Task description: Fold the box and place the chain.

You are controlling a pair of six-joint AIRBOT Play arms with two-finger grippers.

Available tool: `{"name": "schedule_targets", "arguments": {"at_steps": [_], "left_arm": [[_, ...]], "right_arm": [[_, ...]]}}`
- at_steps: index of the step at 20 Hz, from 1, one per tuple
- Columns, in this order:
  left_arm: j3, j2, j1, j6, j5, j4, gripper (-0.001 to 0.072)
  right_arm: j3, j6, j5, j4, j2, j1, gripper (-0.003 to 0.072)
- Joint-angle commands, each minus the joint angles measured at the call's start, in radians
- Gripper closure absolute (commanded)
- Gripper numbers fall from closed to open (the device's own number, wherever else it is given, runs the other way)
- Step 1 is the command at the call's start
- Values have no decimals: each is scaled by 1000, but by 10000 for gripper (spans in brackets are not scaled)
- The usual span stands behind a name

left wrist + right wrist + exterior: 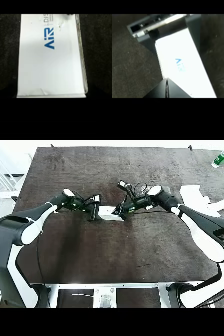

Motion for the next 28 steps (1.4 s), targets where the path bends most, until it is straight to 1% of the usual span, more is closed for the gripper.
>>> {"name": "schedule_targets", "arguments": {"at_steps": [1, 5, 7, 9, 11, 14, 16, 18, 20, 24, 28], "left_arm": [[1, 1, 1, 0, -1, 0, 310], [1, 1, 1, 0, 0, 0, 310], [1, 1, 1, 0, 0, 0, 311], [1, 1, 1, 0, 0, 0, 310], [1, 1, 1, 0, 0, 0, 311], [1, 1, 1, 0, -1, 0, 311], [1, 1, 1, 0, -1, 0, 310], [1, 1, 1, 0, 0, 0, 310], [1, 1, 1, 0, 0, 0, 310], [1, 1, 1, 0, 1, 0, 311], [1, 1, 1, 0, -1, -7, 311]], "right_arm": [[-41, 0, -50, 5, -14, 5, 676], [-46, 42, -63, -39, -26, 5, 676], [-46, 1, -61, 41, 8, 3, 677], [-45, -78, -61, 158, 77, 3, 677], [-46, -98, -61, 208, 145, 3, 677], [-49, -65, -58, 216, 248, 3, 679], [-87, -23, -82, 216, 354, 3, 680], [-175, 19, -167, 212, 492, 0, 680], [-293, 42, -289, 204, 638, -21, 680], [-574, 56, -486, 195, 940, -112, 679], [-837, 56, -716, 196, 1228, -170, 679]]}}
